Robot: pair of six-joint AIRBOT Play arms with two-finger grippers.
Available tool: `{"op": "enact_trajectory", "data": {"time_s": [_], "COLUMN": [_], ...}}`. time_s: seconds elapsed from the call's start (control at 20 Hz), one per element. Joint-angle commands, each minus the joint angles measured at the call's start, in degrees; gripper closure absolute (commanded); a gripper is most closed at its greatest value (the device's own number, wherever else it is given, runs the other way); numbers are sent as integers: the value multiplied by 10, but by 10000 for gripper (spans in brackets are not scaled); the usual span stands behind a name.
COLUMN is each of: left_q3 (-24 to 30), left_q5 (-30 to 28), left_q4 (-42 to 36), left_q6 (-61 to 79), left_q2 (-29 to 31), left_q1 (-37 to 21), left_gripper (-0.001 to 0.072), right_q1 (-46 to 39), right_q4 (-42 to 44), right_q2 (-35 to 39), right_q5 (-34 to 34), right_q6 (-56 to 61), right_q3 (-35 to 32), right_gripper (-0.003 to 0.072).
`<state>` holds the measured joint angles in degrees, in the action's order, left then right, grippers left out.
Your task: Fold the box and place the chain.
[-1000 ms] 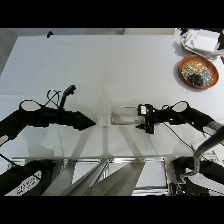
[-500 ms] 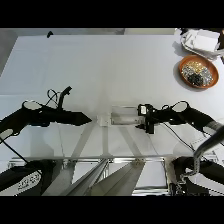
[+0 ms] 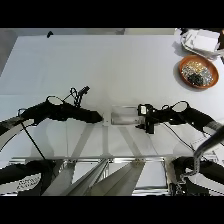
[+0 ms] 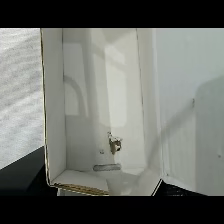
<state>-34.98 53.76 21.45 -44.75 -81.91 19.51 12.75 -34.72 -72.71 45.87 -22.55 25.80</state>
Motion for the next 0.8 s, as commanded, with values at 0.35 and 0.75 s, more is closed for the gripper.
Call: {"op": "enact_trajectory", "data": {"time_s": [0.35,0.75], "left_q3": [-33,-37], "left_q5": [61,11], "left_q4": [-7,-26], "left_q6": [-2,13], "left_q2": [14,14], "left_q1": [17,65], "left_gripper": [297,197], "right_q1": [0,0], "right_q4": [0,0], "right_q2": [0,0], "right_q5": [0,0], "right_q6": [0,0], "right_q3": [0,0], "right_gripper": [391,391]}}
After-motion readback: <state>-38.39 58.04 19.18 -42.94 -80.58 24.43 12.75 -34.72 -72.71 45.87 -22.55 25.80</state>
